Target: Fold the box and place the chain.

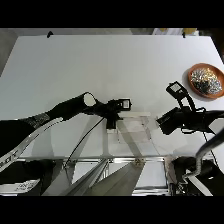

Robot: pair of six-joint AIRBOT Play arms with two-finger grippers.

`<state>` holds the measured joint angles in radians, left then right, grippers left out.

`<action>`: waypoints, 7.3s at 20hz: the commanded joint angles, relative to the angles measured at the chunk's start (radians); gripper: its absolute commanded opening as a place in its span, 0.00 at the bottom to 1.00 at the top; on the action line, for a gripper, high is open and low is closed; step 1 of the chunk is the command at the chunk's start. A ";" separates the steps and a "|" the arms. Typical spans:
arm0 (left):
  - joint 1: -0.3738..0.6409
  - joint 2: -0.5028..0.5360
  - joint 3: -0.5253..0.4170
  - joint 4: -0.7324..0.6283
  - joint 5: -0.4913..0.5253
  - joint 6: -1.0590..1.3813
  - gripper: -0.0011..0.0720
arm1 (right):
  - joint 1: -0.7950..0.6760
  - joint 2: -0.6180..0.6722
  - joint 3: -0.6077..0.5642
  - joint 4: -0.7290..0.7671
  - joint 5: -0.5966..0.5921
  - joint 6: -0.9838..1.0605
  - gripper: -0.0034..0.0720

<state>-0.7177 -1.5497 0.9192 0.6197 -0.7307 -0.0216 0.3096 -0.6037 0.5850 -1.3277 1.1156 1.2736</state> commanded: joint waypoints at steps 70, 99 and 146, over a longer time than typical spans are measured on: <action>-0.001 0.001 -0.001 0.002 -0.003 -0.002 0.03 | -0.056 -0.119 -0.315 0.414 -0.413 -1.267 0.96; -0.001 0.001 -0.001 0.002 -0.003 -0.002 0.03 | -0.161 -0.493 -0.256 0.679 -0.235 -1.672 0.89; 0.039 0.349 -0.001 0.503 -0.445 -0.528 0.28 | -0.162 -0.493 -0.256 0.677 -0.243 -1.671 0.50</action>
<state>-0.6724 -1.2747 0.9184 0.9840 -1.0428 -0.3996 0.1474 -1.0977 0.3286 -0.6498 0.8684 -0.3962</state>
